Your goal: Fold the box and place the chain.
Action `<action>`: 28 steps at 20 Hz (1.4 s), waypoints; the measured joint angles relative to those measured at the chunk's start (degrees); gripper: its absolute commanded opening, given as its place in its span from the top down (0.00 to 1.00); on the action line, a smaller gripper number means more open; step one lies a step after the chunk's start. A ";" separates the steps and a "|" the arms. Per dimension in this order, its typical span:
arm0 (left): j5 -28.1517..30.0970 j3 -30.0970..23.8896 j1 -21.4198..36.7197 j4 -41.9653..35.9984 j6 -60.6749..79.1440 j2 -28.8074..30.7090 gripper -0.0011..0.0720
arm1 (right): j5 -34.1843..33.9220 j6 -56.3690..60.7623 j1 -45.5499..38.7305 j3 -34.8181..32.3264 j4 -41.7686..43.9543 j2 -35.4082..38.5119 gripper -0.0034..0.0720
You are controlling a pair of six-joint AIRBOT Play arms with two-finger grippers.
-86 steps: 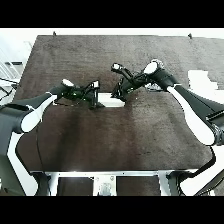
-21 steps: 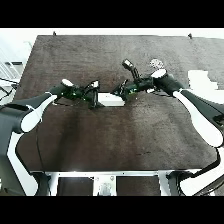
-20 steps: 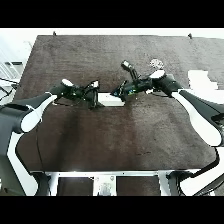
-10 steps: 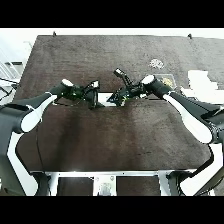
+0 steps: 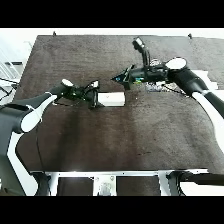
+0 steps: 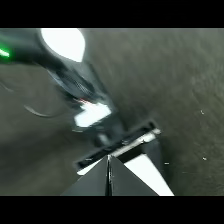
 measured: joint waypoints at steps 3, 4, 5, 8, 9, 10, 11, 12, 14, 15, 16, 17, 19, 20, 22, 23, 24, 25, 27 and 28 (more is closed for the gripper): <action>-0.02 0.00 0.00 -0.22 0.09 0.00 0.90 | -1.60 1.11 -1.77 -6.97 0.74 8.72 0.93; -0.04 -0.02 0.00 -0.55 0.11 0.00 0.90 | -2.23 1.38 -2.29 -9.49 0.81 11.17 0.94; -0.09 -0.02 0.00 -0.81 0.13 -0.02 0.90 | -2.89 1.73 -3.08 -12.15 1.01 13.62 0.94; -0.11 -0.02 0.00 -1.57 0.11 -0.02 0.90 | -4.33 3.13 -5.44 -18.53 1.09 18.58 0.93; -0.11 -0.02 0.00 -1.70 0.11 -0.02 0.90 | -4.59 3.67 -6.23 -20.06 1.31 19.74 0.94; -0.13 -0.02 0.00 -1.90 0.11 -0.02 0.90 | -4.74 4.07 -6.86 -21.16 1.22 20.48 0.93; -0.11 -0.02 0.00 -2.12 0.11 -0.02 0.90 | -5.03 4.52 -7.45 -21.97 1.22 21.14 0.94; -0.11 -0.02 0.00 -2.32 0.11 -0.02 0.90 | -5.22 4.74 -7.76 -22.51 1.36 21.59 0.93; 0.02 -0.02 0.00 -2.71 0.09 -0.02 0.90 | -5.38 4.96 -8.17 -23.23 1.36 22.12 0.93; 0.09 -0.02 0.00 -2.89 0.11 -0.02 0.90 | -5.51 5.09 -8.35 -23.47 1.40 22.29 0.93; 0.11 -0.02 0.00 -3.10 0.09 -0.02 0.90 | -5.66 5.20 -8.41 -23.63 1.40 22.40 0.93; 0.15 -0.02 0.00 -3.30 0.11 -0.02 0.90 | -5.64 5.29 -8.50 -23.76 1.44 22.51 0.93; 0.20 -0.02 0.00 -3.63 0.11 -0.02 0.90 | -5.66 5.31 -8.63 -23.91 1.55 22.60 0.93; 0.35 -0.02 -0.02 -3.82 0.11 -0.02 0.90 | -5.73 5.35 -8.66 -23.98 1.51 22.64 0.93; 0.70 -0.02 -0.07 -4.24 0.09 -0.02 0.90 | -5.73 5.38 -8.63 -24.04 1.53 22.69 0.93; 0.70 -0.02 -0.07 -4.33 0.11 -0.02 0.90 | -5.73 5.40 -8.63 -24.04 1.53 22.69 0.93; 0.68 -0.02 -0.07 -4.42 0.11 -0.02 0.90 | -5.73 5.42 -8.63 -24.06 1.53 22.69 0.93; 0.68 -0.02 -0.04 -4.50 0.11 -0.02 0.90 | -5.73 5.44 -8.63 -24.09 1.51 22.69 0.93; 0.66 -0.02 -0.04 -4.59 0.11 -0.02 0.91 | -5.75 5.44 -8.63 -24.09 1.51 22.69 0.93; 0.61 0.00 -0.04 -4.61 0.11 -0.02 0.96 | -5.75 5.44 -8.63 -24.09 1.51 22.69 0.93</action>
